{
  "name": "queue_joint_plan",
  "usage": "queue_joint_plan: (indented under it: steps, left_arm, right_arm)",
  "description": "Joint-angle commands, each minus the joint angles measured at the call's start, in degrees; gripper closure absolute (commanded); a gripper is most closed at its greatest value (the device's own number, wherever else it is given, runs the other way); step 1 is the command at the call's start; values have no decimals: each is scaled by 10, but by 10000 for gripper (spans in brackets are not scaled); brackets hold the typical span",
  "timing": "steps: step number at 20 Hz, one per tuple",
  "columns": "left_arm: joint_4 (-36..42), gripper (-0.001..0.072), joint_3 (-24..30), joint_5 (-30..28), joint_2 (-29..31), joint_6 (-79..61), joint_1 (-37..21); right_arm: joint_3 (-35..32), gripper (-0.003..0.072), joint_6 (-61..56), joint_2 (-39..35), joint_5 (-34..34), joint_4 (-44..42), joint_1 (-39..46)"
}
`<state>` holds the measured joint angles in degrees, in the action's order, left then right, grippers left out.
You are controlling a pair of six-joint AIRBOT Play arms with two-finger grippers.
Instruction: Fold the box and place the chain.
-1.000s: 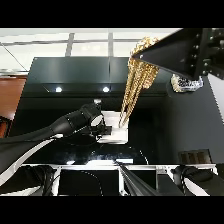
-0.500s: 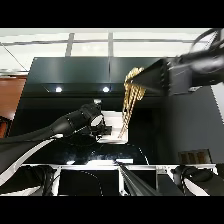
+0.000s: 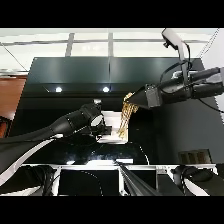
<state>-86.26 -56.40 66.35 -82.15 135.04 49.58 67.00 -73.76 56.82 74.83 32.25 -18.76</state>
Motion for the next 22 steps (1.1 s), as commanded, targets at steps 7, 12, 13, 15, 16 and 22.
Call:
queue_joint_plan:
  steps: [7, 12, 13, 15, 16, 22]
  left_arm:
    - [0, 683, 0, 0, 0, 0, 0]
    - [0, 682, 0, 0, 0, 0, 0]
    - [0, 683, 0, 0, 0, 0, 0]
    - [0, 682, 0, 0, 0, 0, 0]
    - [0, 683, 0, 0, 0, 0, 0]
    - [0, 683, 0, -2, 0, 0, 0]
  right_arm:
    - [-77, 678, -51, 0, -43, 75, -57]
    - [-130, 678, -55, 21, -108, 75, -101]
    - [-131, 678, -56, 30, -108, 80, -103]
    - [-131, 677, -60, 39, -108, 90, -103]
    - [-131, 654, -64, 40, -109, 92, -103]
    - [-105, 377, -82, 21, -20, 146, -9]
